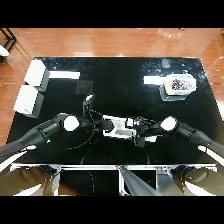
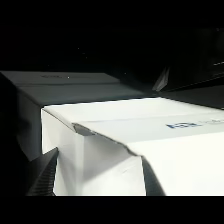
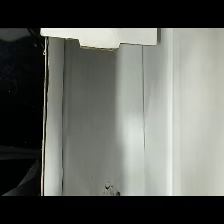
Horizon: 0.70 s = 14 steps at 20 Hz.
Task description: Fold the box and place the chain.
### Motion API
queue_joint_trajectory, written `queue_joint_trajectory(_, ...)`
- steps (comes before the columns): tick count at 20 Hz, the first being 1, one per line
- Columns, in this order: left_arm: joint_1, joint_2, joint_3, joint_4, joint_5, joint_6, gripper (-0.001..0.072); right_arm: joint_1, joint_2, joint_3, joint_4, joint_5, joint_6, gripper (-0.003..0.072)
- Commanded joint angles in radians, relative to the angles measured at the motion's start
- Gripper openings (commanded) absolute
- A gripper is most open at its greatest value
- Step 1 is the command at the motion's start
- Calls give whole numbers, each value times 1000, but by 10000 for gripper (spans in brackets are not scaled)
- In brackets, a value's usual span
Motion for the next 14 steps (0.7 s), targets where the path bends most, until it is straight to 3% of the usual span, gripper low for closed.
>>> queue_joint_trajectory(1,0,-6,-1,11,23,2,623,1,-1,0,0,0,0,295)
queue_joint_trajectory(14,1,-9,-1,18,26,2,623,1,-1,0,0,0,0,295)
